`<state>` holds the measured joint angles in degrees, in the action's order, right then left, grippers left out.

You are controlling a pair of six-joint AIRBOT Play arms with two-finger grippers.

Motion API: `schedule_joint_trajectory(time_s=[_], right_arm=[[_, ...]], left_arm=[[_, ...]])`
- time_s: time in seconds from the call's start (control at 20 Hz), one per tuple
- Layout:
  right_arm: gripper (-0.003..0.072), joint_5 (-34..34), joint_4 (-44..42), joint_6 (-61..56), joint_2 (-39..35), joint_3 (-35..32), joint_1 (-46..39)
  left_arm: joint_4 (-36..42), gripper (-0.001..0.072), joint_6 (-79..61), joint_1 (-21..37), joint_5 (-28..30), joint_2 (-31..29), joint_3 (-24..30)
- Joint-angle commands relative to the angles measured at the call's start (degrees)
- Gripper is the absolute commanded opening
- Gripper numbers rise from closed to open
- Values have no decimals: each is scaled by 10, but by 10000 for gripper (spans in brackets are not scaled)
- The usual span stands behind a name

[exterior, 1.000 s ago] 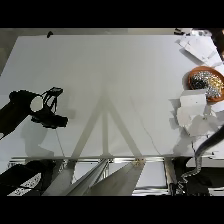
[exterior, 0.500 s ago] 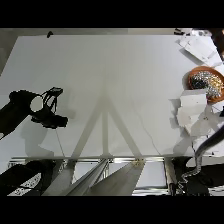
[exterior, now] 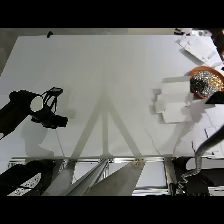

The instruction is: Fold the box and place the chain.

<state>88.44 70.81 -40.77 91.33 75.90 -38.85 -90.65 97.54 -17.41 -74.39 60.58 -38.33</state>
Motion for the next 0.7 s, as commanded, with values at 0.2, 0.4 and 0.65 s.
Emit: schedule_joint_trajectory(time_s=[0.2, 0.4, 0.65], right_arm=[[3, -37, -195, -29, -84, -122, 199], [4, -110, -228, -64, -129, -215, 278], [3, -230, -254, -115, -191, -337, 339]], left_arm=[[0, 13, 0, 0, 0, 0, 0], [0, 13, 0, 0, 0, 0, 0], [0, 12, 0, 0, 0, 0, 0]])
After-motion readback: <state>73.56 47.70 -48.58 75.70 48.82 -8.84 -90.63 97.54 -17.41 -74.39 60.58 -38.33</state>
